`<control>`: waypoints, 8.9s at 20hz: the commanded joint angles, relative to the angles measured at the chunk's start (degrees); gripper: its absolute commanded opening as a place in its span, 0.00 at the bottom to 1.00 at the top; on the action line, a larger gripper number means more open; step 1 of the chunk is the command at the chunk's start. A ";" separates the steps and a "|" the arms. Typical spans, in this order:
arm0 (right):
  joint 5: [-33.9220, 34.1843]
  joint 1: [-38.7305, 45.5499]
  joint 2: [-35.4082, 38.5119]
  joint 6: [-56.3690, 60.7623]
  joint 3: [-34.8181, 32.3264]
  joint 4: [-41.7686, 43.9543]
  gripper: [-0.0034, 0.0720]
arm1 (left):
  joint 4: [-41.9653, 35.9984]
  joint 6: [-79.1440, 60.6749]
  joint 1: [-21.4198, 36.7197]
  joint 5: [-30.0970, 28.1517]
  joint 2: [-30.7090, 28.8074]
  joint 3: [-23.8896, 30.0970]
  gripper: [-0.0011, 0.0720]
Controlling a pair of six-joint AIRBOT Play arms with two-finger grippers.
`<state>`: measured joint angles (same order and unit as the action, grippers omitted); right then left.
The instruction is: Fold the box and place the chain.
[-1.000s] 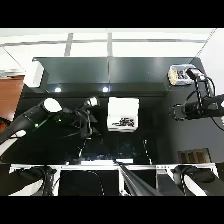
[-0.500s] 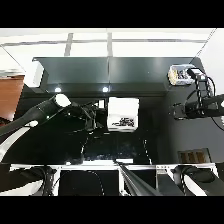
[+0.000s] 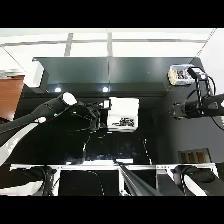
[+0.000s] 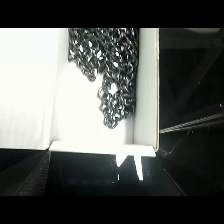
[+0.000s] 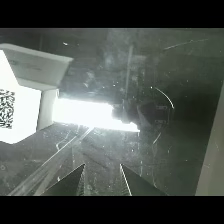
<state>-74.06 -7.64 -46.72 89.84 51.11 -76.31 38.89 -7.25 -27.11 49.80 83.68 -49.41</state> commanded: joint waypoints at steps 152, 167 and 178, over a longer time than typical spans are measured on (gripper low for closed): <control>-18.67 30.29 -4.04 -34.56 -4.02 34.95 0.07 | 3.58 6.25 -4.81 1.29 -6.49 -3.06 1.00; -6.56 32.63 -3.15 -35.30 -15.93 36.20 0.07 | -6.08 19.67 -13.14 -0.66 10.95 -20.52 0.99; -5.14 32.63 -3.15 -35.45 -15.96 36.22 0.07 | 1.25 19.65 -13.51 4.33 10.95 -20.59 0.99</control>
<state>-79.33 24.95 -49.89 54.43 35.20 -40.12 37.58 12.29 -40.51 53.19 94.56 -69.93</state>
